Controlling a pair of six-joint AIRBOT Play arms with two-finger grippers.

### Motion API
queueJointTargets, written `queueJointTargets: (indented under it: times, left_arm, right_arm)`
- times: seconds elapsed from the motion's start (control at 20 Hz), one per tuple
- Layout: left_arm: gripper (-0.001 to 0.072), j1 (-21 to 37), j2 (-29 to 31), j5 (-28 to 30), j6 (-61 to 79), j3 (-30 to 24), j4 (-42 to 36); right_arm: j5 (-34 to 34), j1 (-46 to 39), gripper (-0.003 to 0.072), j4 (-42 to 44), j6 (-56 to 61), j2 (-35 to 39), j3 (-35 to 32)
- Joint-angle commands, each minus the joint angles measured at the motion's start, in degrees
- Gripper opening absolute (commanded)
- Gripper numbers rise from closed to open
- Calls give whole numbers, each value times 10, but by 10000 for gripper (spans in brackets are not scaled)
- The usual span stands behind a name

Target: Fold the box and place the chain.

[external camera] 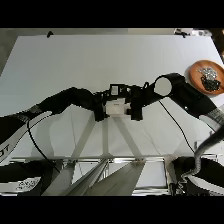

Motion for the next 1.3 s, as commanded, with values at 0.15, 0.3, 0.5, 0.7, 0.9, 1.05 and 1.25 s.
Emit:
queueJointTargets:
  times: [0.15, 0.3, 0.5, 0.7, 0.9, 1.05, 1.25]
  left_arm:
    - [155, 0, 0, 0, 0, 0, 0]
    - [155, 0, 0, 0, 0, 0, 0]
    - [155, 0, 0, 0, 0, 0, 0]
    - [155, 0, 0, 0, 0, 0, 0]
    - [155, 0, 0, 0, 0, 0, 0]
    - [155, 0, 0, 0, 0, 0, 0]
    - [155, 0, 0, 0, 0, 0, 0]
  right_arm:
    - [-23, 12, 462, -37, 44, -8, -1]
    - [-19, 12, 460, -35, 59, -27, -3]
    - [-54, 12, 436, -67, 94, -28, -4]
    - [-63, 12, 436, -87, 116, -28, -4]
    - [-62, 12, 412, -86, 117, -27, -4]
    - [-60, 12, 400, -86, 117, -23, -4]
    - [-57, 12, 401, -86, 112, -10, -4]
